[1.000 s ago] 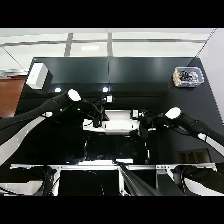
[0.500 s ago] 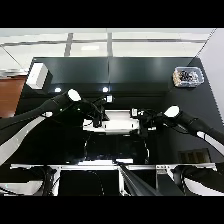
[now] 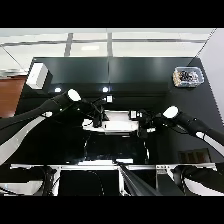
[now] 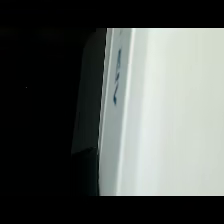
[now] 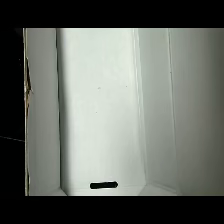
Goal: Fold the box and place the chain.
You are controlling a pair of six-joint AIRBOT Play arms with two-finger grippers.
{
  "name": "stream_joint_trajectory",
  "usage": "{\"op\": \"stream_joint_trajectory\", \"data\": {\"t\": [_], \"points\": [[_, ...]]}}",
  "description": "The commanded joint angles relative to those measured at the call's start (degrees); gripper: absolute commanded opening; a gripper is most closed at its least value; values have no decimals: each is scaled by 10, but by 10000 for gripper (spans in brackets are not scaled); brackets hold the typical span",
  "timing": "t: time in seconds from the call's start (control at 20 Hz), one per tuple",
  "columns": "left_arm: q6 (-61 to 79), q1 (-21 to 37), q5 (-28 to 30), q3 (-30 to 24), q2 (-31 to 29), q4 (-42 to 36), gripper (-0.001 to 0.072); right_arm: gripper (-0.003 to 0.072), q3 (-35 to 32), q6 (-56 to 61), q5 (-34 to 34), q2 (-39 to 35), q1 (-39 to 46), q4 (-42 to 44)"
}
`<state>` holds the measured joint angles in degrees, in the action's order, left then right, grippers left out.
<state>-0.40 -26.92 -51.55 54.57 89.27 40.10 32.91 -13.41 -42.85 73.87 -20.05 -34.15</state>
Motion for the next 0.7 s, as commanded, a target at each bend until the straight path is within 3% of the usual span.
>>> {"op": "stream_joint_trajectory", "data": {"t": [0.0,0.05,0.1,0.3,0.35,0.55,0.65], "points": [[0,0,-1,0,0,-1,22,658,0,1,1,0,-1,-2],[0,0,-1,0,0,0,22,515,0,1,1,0,-1,-2],[0,0,-2,0,0,0,22,464,0,1,0,0,-1,-2],[0,3,-58,8,-1,0,27,464,0,1,0,0,-1,-2],[-3,7,-83,15,-3,4,64,464,0,1,0,0,-1,-2],[-137,33,-105,33,-53,74,443,465,0,1,0,0,-1,-2],[-236,48,-109,33,-95,153,549,464,0,1,0,0,-1,-2]]}}
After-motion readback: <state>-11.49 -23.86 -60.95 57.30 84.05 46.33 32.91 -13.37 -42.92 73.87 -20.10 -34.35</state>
